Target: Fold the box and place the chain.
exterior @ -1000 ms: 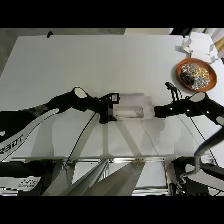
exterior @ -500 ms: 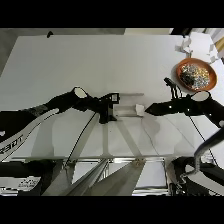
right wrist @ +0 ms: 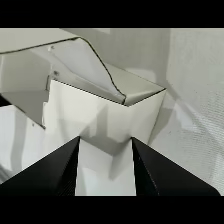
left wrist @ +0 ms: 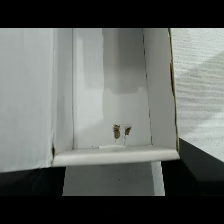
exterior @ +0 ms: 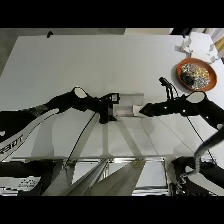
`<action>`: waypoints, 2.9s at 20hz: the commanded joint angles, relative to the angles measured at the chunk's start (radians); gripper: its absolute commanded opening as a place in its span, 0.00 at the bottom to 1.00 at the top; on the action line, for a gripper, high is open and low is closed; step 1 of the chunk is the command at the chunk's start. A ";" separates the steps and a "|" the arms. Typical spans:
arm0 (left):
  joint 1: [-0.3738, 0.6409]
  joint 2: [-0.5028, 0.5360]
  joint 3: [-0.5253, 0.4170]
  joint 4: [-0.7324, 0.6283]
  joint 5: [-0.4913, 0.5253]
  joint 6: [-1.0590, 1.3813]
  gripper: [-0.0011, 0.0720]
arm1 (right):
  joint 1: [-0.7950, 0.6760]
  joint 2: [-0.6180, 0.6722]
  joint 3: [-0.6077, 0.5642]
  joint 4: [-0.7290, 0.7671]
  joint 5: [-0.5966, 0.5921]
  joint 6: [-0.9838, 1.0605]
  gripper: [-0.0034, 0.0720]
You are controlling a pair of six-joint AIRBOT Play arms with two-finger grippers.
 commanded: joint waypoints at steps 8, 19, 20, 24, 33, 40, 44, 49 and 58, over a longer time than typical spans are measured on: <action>0.001 0.001 0.000 0.000 0.000 0.000 0.30 | 0.308 -0.041 0.177 -0.570 -0.103 0.681 0.53; 0.001 0.001 0.000 0.000 0.000 0.000 0.30 | 0.422 -0.262 0.356 -0.742 0.074 0.950 0.52; 0.001 0.001 0.000 0.000 0.000 0.000 0.30 | 0.422 -0.269 0.356 -0.759 0.090 0.964 0.52; 0.001 0.001 0.000 0.000 0.000 0.000 0.30 | 0.422 -0.273 0.356 -0.827 0.100 1.014 0.41; 0.001 0.001 0.000 0.000 0.000 0.000 0.30 | 0.422 -0.278 0.356 -0.841 0.087 1.011 0.34; 0.001 0.001 0.000 0.000 0.000 0.000 0.30 | 0.439 -0.313 0.356 -0.893 0.080 1.016 0.34; 0.001 0.001 0.000 0.000 0.000 0.000 0.30 | 0.461 -0.327 0.356 -0.892 0.046 1.016 0.09; 0.001 0.001 0.000 0.000 0.000 0.000 0.30 | 0.461 -0.327 0.356 -0.889 0.048 1.015 0.06; 0.001 0.001 0.000 0.000 0.000 0.000 0.30 | 0.464 -0.325 0.356 -0.888 0.058 1.014 0.06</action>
